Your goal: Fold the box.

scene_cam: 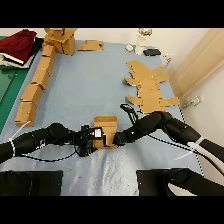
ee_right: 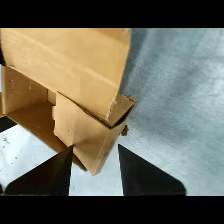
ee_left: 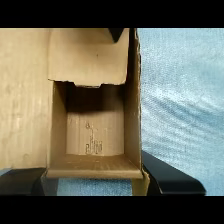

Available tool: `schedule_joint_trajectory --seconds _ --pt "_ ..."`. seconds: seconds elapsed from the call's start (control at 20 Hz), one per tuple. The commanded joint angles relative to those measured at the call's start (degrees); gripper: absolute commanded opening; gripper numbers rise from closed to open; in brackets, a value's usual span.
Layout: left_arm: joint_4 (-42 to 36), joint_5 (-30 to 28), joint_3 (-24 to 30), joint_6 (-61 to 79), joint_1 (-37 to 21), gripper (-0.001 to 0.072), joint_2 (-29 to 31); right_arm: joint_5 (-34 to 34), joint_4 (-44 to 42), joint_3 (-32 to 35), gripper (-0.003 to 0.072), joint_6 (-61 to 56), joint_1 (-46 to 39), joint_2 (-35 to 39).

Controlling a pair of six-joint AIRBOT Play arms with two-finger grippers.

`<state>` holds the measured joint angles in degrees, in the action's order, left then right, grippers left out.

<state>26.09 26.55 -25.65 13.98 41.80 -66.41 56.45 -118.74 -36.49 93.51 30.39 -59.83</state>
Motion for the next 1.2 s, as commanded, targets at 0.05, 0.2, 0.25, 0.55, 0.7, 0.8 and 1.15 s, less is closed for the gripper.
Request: schedule_joint_trajectory --seconds 0.05,0.2,0.25,0.55,0.7,0.8,1.15 --pt "0.02 -0.02 0.0 0.04 0.0 0.0488 -0.02 -0.2 15.76 -4.98 0.0435 -17.86 6.84 -3.52" --pt "0.02 0.0 0.0 0.04 0.0 0.0488 -0.02 2.25 21.27 -8.35 0.0435 -30.23 11.47 -5.95" --pt "0.02 0.0 0.0 0.04 0.0 0.0488 -0.02 3.67 23.02 -9.62 0.0435 -33.92 13.0 -7.1" --pt "0.02 0.0 0.0 0.04 0.0 0.0488 -0.02 6.73 24.9 -16.2 0.0435 -48.5 19.61 -13.64" --pt "0.02 0.0 0.0 0.04 0.0 0.0488 -0.02 7.67 25.35 -16.63 0.0435 -53.64 21.16 -16.13" --pt "0.02 -0.02 0.0 0.04 0.0 0.0488 -0.02 9.46 26.99 -16.63 0.042 -56.61 21.16 -16.96" --pt "0.02 0.0 0.0 0.07 0.0 0.0488 -0.02 11.89 30.53 -16.63 0.0004 -57.99 21.16 -17.18"
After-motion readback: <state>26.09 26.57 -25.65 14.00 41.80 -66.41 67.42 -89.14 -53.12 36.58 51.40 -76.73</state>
